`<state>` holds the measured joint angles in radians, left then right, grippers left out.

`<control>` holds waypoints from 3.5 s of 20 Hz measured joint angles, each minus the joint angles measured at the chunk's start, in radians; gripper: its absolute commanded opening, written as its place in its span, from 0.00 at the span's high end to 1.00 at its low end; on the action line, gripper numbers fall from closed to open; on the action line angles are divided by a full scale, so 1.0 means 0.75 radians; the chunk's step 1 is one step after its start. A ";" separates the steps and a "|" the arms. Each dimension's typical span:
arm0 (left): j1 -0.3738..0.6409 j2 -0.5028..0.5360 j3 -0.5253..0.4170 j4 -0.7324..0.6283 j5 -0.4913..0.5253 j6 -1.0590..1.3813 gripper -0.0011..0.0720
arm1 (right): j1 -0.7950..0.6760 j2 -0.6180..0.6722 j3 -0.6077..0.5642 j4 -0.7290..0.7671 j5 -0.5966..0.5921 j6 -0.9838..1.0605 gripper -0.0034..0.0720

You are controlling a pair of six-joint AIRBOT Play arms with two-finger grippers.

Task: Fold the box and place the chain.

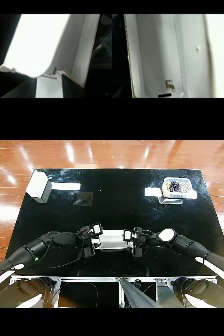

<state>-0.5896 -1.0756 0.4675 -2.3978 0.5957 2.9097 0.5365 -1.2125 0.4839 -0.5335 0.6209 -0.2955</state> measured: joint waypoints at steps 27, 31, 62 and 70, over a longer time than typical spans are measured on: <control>-0.012 -0.001 0.000 -0.025 -0.006 -0.005 0.34 | 0.001 -0.001 0.000 0.002 -0.001 0.001 0.20; -0.012 -0.001 0.000 -0.047 -0.008 -0.005 0.36 | 0.001 -0.001 0.000 0.002 -0.001 0.001 0.20; -0.038 -0.001 0.000 -0.059 -0.037 0.125 0.28 | 0.002 -0.001 0.001 0.001 0.001 -0.001 0.20; 0.092 -0.001 0.001 -0.019 0.012 0.100 0.28 | 0.002 -0.001 0.001 0.004 -0.005 0.002 0.20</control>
<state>-0.5205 -1.0760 0.4679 -2.4123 0.6048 2.9845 0.5377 -1.2133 0.4847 -0.5304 0.6170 -0.2939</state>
